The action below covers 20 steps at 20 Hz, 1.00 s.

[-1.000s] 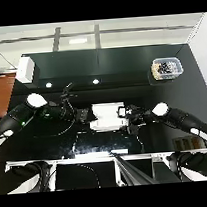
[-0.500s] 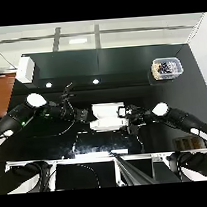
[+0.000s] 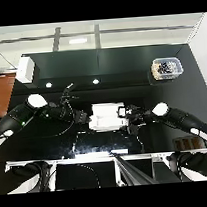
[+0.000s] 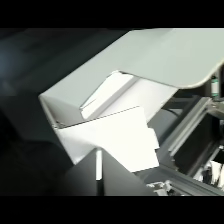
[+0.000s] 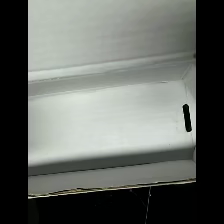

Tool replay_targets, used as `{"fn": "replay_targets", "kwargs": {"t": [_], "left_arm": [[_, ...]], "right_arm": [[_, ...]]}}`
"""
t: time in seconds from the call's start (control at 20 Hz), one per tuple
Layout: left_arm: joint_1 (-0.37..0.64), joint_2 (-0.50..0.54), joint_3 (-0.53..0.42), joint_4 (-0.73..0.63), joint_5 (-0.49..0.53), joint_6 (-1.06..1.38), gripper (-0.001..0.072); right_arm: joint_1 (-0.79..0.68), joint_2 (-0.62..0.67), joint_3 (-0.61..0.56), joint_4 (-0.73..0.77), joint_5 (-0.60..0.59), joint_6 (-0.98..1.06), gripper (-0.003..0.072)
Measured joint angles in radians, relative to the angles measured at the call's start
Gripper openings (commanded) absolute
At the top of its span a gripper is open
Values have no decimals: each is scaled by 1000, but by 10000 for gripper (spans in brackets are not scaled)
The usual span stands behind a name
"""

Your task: Fold the box and place the chain.

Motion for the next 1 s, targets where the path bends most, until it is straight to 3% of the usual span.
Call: {"fn": "replay_targets", "kwargs": {"t": [0.35, 0.4, 0.45, 0.5, 0.75, 1.0], "left_arm": [[-17, 0, 2, 137, 13, -86, 38], [-20, 0, 2, 174, 14, -117, 198], [-22, 1, 2, 207, 15, -149, 513], [-23, 1, 2, 234, 18, -175, 708], [-23, 1, 2, 280, 17, -240, 709], [-14, 1, 2, 140, 13, -172, 709]], "right_arm": [[0, 0, 0, 0, 0, 2, 132], [0, 0, 0, 0, -1, 2, 132], [0, 0, 0, 0, -1, 2, 132], [0, 0, 0, 0, -1, 2, 132], [0, 0, 0, 0, -3, 3, 132], [0, 0, 0, 0, -3, 3, 132]]}}
